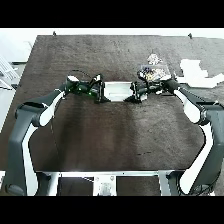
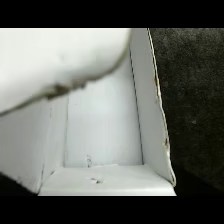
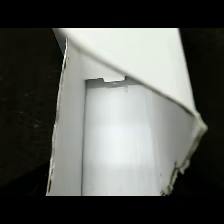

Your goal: Fold the box and place the chain.

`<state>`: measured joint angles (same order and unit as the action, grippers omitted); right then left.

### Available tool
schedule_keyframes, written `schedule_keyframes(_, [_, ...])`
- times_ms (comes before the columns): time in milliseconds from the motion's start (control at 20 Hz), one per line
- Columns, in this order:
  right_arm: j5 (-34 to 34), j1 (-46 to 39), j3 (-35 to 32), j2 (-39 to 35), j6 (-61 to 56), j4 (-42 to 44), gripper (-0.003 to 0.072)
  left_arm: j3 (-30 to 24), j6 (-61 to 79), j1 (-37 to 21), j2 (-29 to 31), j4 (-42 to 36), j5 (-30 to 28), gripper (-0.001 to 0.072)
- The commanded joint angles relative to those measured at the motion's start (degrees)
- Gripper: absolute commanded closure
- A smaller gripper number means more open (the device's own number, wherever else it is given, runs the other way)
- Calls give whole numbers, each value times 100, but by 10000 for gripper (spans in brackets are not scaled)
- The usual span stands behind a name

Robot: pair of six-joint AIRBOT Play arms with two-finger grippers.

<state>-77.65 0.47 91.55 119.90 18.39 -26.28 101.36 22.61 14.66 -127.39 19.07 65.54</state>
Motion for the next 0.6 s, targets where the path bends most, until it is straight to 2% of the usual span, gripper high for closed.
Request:
schedule_keyframes(0, [-133, -74, 2, -101, -380, -313, -8, -2, -7, 0, 2, -17, -4, 343])
schedule_keyframes(200, [-361, -245, 2, -302, -640, -894, -8, -2, -7, 0, 2, -17, -7, 343])
schedule_keyframes(550, [-409, -844, 2, -863, -643, -885, -8, -2, -9, 0, 2, -17, -4, 343])
